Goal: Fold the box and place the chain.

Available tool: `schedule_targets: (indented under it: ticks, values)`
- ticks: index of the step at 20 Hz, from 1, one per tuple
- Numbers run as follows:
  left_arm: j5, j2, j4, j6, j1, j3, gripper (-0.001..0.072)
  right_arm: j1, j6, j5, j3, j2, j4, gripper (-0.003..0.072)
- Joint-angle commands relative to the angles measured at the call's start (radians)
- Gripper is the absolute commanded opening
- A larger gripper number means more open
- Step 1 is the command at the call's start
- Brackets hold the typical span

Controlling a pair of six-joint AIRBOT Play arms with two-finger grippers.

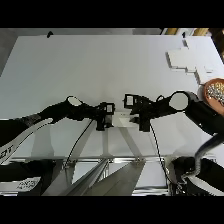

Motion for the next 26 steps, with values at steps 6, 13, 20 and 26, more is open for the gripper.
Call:
schedule_targets:
  ticks: [6,13,20,26]
  values:
    - [0.0,0.0,0.0,0.0,0.0,0.0,0.0009,0.048,-0.011,0.008,-0.001,0.001,-0.034,0.029]
    - [0.0,0.0,0.0,0.0,0.0,0.0,0.0009,0.069,0.019,-0.031,-0.001,0.001,-0.134,0.0234]
    - [0.0,0.0,0.0,0.0,0.0,0.0,0.0009,0.069,0.019,-0.031,-0.001,0.001,-0.134,0.0152]
    - [0.0,0.0,0.0,0.0,0.0,0.0,0.0009,0.069,0.018,-0.038,-0.001,0.001,-0.131,0.0096]
